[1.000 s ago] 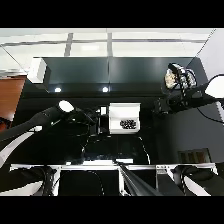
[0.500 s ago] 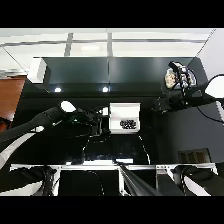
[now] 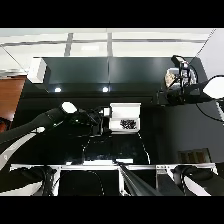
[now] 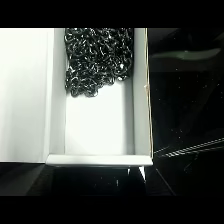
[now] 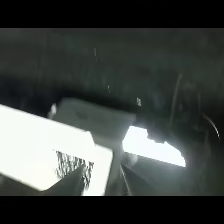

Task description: Fold the box and place the chain.

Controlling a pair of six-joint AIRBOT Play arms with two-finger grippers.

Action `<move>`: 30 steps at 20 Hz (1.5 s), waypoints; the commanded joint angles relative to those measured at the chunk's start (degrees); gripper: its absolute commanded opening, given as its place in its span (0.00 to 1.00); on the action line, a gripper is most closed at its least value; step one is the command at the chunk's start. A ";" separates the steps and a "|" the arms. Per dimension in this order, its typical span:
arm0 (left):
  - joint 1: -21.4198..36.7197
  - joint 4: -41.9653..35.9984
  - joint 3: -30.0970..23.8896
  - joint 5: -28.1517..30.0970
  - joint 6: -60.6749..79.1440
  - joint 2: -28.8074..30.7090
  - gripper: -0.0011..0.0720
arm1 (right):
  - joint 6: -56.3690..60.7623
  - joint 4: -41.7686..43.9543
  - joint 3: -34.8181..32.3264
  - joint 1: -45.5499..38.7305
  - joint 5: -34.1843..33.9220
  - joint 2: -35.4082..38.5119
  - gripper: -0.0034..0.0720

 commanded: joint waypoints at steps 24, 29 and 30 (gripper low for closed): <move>-0.87 0.90 0.02 1.77 -1.14 -0.02 0.49 | -63.87 11.58 -2.71 5.75 7.39 -14.80 0.93; -0.87 0.87 0.02 1.79 -1.14 -0.02 0.50 | -65.44 14.51 -3.26 5.75 7.58 -14.78 0.93; -0.87 0.87 0.02 1.79 -1.14 -0.02 0.50 | -66.20 15.41 -3.26 5.75 7.61 -14.78 0.93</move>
